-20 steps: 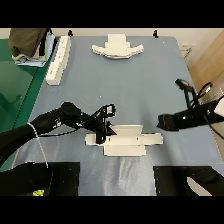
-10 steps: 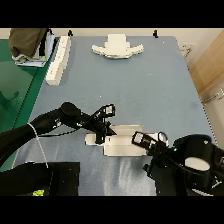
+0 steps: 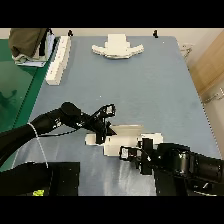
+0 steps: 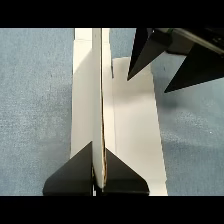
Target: Fold the box.
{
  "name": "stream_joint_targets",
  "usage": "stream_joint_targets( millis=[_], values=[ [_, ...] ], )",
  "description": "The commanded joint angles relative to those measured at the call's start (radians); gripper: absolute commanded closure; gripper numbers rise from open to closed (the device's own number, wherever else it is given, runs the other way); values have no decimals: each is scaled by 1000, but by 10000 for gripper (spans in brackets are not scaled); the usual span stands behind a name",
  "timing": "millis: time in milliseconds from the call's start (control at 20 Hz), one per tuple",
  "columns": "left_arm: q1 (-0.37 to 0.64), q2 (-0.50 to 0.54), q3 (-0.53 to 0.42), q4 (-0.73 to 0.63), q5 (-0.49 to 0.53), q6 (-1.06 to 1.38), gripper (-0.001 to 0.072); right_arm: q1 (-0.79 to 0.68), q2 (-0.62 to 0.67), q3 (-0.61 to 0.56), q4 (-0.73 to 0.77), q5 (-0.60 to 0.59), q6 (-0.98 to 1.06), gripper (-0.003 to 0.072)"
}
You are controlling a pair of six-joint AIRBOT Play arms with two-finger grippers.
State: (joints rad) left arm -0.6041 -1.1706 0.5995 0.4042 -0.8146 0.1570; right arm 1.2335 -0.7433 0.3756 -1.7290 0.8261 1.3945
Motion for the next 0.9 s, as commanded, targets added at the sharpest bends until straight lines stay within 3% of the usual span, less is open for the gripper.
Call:
stream_joint_targets(
  millis=[0,150,400,650,750,850],
  values=[
    [-1,1,0,0,0,1,695,8,-37,-2,-97,-58,66,111],
    [-1,1,0,0,0,0,695,8,-6,8,-216,-45,292,111],
    [-1,1,0,0,0,0,695,7,95,12,-282,41,607,111],
    [-1,1,0,0,0,0,695,7,109,12,-272,134,617,104],
    [-1,1,0,0,0,0,695,6,113,14,-300,142,617,-32],
    [-1,1,0,0,1,0,695,6,122,21,-307,143,614,-33]
  ],
)
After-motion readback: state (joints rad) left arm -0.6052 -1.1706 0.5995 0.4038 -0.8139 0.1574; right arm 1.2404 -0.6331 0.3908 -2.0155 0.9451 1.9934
